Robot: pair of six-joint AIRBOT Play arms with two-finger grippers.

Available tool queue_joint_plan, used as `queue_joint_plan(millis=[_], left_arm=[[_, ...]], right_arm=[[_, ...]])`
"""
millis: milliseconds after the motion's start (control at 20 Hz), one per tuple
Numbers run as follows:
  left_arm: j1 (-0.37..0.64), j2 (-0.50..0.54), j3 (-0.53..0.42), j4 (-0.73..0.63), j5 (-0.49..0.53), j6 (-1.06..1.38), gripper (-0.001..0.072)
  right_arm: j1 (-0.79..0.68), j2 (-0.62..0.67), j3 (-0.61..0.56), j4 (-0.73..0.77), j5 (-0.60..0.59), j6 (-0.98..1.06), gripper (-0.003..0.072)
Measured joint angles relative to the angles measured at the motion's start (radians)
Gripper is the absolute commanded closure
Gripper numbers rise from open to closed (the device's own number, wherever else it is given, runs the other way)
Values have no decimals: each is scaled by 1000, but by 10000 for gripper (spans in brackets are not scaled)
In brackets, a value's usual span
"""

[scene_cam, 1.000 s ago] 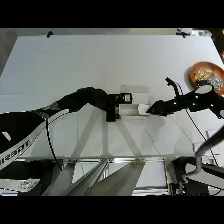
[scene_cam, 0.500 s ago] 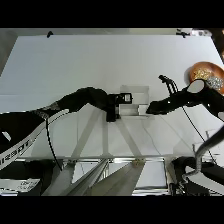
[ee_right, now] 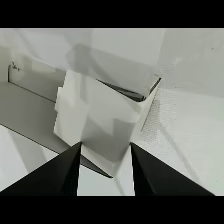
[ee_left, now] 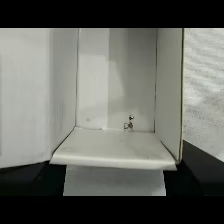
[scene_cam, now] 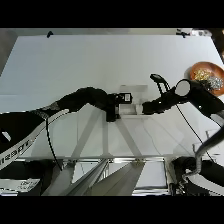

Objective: Fold the box and place the chain.

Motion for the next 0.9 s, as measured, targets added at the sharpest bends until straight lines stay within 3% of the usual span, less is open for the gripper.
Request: queue_joint_plan(millis=[400, 900], left_arm=[[0, 0, 0, 0, -2, 4, 314], [0, 0, 0, 2, -1, 7, 314]], right_arm=[[58, -41, 35, -150, 3, 216, 339], [144, -149, 111, -217, 43, 387, 340]])
